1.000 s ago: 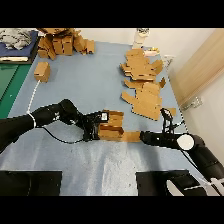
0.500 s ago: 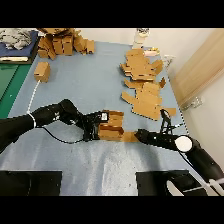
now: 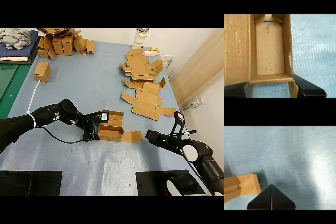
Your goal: Fold the box.
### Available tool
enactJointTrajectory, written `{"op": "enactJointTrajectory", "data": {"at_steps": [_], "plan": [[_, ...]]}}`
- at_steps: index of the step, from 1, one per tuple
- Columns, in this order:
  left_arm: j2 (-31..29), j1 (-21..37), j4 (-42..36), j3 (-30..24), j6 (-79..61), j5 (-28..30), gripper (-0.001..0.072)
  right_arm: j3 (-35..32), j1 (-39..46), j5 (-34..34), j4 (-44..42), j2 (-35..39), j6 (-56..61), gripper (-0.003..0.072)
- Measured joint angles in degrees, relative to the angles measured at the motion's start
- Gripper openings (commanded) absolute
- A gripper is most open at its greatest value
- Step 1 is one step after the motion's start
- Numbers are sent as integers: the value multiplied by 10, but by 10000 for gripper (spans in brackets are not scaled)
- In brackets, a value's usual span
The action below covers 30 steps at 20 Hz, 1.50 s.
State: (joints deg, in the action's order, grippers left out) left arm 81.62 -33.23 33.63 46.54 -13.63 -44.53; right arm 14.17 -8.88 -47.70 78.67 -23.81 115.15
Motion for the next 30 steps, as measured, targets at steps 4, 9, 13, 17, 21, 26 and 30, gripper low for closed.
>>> {"op": "enactJointTrajectory", "data": {"at_steps": [4,9,13,17,21,26,30], "plan": [[0,0,0,0,0,0,406,0,0,54,-43,-89,-33,2],[0,0,0,0,0,0,406,1,0,120,-207,-188,-171,2],[0,0,0,0,0,0,406,1,-1,137,-283,-217,-233,2],[0,0,0,0,0,0,406,1,-9,142,-315,-225,-253,1],[0,0,0,0,0,0,406,1,-26,147,-346,-227,-266,2],[0,0,0,0,0,0,406,3,-43,151,-382,-221,-276,2],[0,0,0,0,0,0,406,17,-47,145,-401,-210,-293,23]]}}
